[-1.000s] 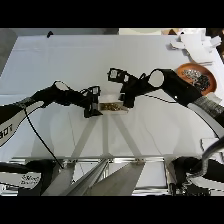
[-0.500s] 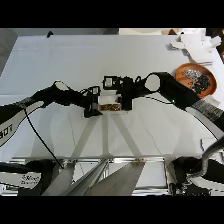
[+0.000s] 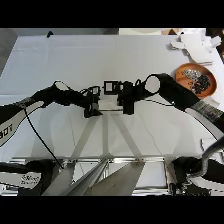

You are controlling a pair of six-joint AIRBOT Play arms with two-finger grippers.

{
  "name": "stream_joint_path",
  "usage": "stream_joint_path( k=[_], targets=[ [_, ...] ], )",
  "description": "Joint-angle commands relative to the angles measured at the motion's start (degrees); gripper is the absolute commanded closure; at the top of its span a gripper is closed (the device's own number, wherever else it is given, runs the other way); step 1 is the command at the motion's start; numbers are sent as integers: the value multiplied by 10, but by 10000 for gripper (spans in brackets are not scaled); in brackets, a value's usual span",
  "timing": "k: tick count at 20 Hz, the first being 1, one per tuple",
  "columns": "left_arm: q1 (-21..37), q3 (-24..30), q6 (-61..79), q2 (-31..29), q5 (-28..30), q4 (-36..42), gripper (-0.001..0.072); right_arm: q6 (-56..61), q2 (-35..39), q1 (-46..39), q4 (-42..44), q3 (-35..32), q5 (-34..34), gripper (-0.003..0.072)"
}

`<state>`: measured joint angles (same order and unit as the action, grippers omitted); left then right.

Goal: Fold the box and place the chain.

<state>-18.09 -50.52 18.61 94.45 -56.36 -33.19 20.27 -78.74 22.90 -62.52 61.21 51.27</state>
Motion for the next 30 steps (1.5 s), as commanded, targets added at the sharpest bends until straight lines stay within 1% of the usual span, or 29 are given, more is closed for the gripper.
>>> stream_joint_path(
  k=[1, 2, 5, 7, 8, 14, 18, 19, 20, 22, 28, 29, 30],
  targets=[
    [0, 0, 0, 0, 0, 0, 435, 0, 3, 5, -2, -16, -3, 574],
    [0, 0, 0, 0, 0, 0, 435, 0, 6, 9, -2, -26, -14, 600],
    [0, 0, 0, 0, 0, 0, 435, 0, 14, 21, -2, -40, -48, 597],
    [0, 0, 0, 0, 0, 0, 435, 0, 19, 23, -3, -40, -68, 541],
    [0, 0, 0, 0, 0, 0, 435, 0, 23, 23, -3, -40, -77, 481],
    [0, 0, 0, 0, 0, 0, 435, 0, 26, 24, -8, -40, -108, 482],
    [0, 0, 0, 0, 0, 0, 435, 2, 26, 35, -33, -40, -130, 493],
    [0, 0, 0, 0, 0, 0, 435, 3, 26, 38, -32, -40, -129, 497],
    [0, 0, 0, 0, 0, 0, 435, 3, 26, 42, -32, -40, -130, 522],
    [0, 0, 0, 0, 0, 0, 435, 6, 26, 49, -32, -45, -131, 532],
    [0, 0, 0, 0, 0, 0, 435, 9, 26, 58, -30, -95, -139, 531],
    [0, 0, 0, 0, 0, 0, 435, 9, 26, 58, -30, -96, -140, 526],
    [0, 0, 0, 0, 0, 0, 435, 9, 26, 58, -30, -96, -145, 498]
  ],
)
